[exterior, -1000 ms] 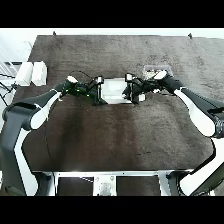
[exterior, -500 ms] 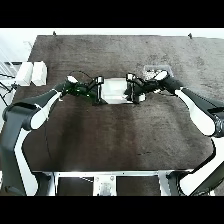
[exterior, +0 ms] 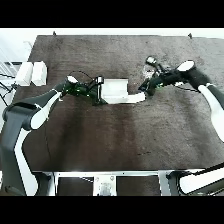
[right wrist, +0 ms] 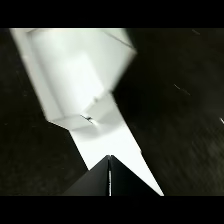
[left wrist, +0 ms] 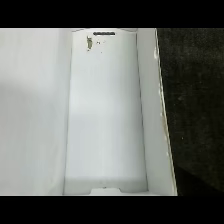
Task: Fold the box and place the chain.
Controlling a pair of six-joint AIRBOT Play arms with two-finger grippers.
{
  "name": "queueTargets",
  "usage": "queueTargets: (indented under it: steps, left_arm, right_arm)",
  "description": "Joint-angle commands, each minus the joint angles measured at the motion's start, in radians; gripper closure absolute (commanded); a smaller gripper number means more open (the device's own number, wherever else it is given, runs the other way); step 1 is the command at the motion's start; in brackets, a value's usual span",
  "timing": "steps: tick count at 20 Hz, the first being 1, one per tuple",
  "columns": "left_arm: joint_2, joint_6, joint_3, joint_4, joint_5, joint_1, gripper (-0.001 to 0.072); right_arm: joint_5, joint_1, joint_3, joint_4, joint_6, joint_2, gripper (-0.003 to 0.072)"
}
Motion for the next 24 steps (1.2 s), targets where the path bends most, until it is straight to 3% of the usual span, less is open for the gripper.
queueTargets:
  steps: [1,8,11,16,20,24]
  left_arm:
    - [0.000,-0.001,0.000,0.001,0.000,0.000,0.0239]
    - [0.000,-0.008,0.000,0.001,-0.009,0.000,0.0239]
    - [0.000,-0.008,0.000,0.001,-0.009,0.000,0.0239]
    - [0.000,-0.008,0.000,0.001,-0.013,0.000,0.0239]
    - [0.000,-0.008,0.000,0.001,-0.016,0.000,0.0239]
    - [0.000,-0.008,0.000,0.001,-0.016,0.000,0.0238]
  right_arm:
    - [-0.020,-0.121,-0.015,0.029,0.295,0.022,0.0675]
    - [-0.149,-0.203,-0.124,0.069,0.409,-0.047,0.0676]
    - [-0.119,-0.170,-0.125,0.158,0.410,-0.119,0.0676]
    - [-0.076,-0.078,-0.132,0.174,0.481,-0.171,0.0676]
    - [0.035,-0.019,-0.124,0.323,0.452,-0.166,0.0675]
    - [0.034,0.009,-0.124,0.331,0.453,-0.094,0.0673]
